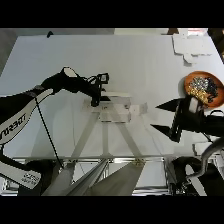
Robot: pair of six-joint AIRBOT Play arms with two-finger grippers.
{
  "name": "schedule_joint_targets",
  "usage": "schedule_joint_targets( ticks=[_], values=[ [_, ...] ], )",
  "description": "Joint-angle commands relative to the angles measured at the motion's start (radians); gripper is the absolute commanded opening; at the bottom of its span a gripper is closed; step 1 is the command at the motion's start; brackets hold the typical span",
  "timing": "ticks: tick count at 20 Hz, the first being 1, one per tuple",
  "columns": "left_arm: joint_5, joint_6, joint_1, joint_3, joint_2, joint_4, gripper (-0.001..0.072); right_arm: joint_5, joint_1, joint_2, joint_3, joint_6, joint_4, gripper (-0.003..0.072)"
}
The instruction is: Fold the box and place the chain.
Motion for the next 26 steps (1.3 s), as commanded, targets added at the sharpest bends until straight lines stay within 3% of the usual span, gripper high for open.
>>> schedule_joint_targets(
  ticks=[1, 7, 10, 14, 20, 23, 26],
  values=[
    [0.000, 0.000, -0.001, 0.000, -0.001, 0.000, 0.0013, -0.032, 0.166, 0.000, 0.001, -0.046, -0.135, 0.0685],
    [0.000, 0.000, -0.001, 0.000, -0.001, 0.000, 0.0013, -0.022, 0.196, 0.000, 0.001, -0.025, -0.113, 0.0684],
    [0.000, 0.000, -0.001, 0.000, -0.001, 0.000, 0.0013, -0.117, 0.196, -0.040, -0.009, -0.003, -0.107, 0.0684],
    [0.000, 0.000, -0.001, 0.000, -0.001, 0.000, 0.0013, -0.231, 0.196, -0.244, -0.045, -0.094, -0.098, 0.0684],
    [0.000, 0.000, -0.001, 0.000, -0.001, 0.000, 0.0013, -0.377, 0.196, -0.590, -0.045, -0.470, 0.208, 0.0684],
    [0.000, 0.000, -0.001, 0.000, -0.001, 0.000, 0.0013, -0.441, 0.196, -0.700, -0.045, -0.546, 0.237, 0.0684],
    [0.000, 0.000, -0.001, 0.000, -0.001, 0.000, 0.0013, -0.511, 0.227, -0.768, -0.045, -0.708, 0.415, 0.0684]
  ],
)
